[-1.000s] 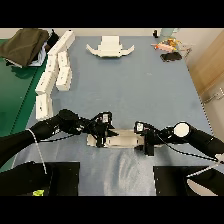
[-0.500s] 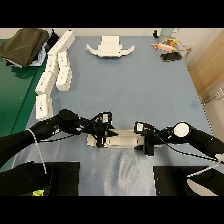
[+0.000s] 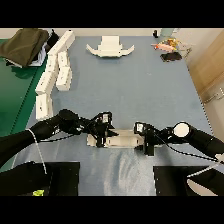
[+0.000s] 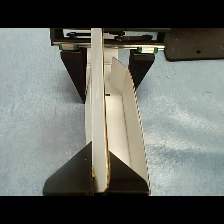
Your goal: Fold the box.
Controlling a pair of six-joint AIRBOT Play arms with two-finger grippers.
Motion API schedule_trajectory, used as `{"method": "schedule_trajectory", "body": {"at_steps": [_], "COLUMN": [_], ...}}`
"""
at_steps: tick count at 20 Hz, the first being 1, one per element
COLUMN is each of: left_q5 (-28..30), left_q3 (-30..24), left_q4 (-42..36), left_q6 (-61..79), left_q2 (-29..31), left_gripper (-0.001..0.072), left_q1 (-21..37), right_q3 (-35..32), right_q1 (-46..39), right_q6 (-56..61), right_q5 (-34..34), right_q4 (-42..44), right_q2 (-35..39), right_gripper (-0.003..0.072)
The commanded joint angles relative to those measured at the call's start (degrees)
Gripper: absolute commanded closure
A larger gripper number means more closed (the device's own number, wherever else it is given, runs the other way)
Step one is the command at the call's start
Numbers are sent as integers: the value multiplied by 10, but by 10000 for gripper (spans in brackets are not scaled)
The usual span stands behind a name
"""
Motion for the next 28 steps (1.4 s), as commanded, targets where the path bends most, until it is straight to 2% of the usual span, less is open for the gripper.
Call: {"method": "schedule_trajectory", "body": {"at_steps": [1, 15, 19, 20, 21, 22, 24, 26, 28], "left_q5": [0, -4, 23, 28, 32, 30, 27, 5, -48], "left_q3": [0, 0, 0, 0, 0, 0, 0, 0, 0], "left_q4": [0, -34, -33, -29, -28, -28, 6, 98, 230], "left_q6": [0, 0, -43, -67, -103, -149, -199, -299, -454], "left_q2": [0, 0, 2, 6, 11, 17, 36, 70, 120], "left_gripper": [695, 694, 691, 482, 200, 168, 168, 167, 167], "left_q1": [0, 0, 2, 2, 3, 6, 15, 28, 43], "right_q3": [0, 0, 0, 0, 0, 0, 0, 0, 0], "right_q1": [0, 0, 0, 0, 0, 0, 0, 0, 0], "right_q6": [0, 0, 0, 0, 0, 0, 0, 0, 0], "right_q5": [0, 0, 0, 0, 0, 0, 0, 0, 0], "right_q4": [-1, -1, -1, -1, -1, -1, -1, -1, -1], "right_q2": [0, 0, 0, 0, 0, 0, 0, 0, 0], "right_gripper": [175, 175, 174, 175, 175, 175, 175, 175, 175]}}
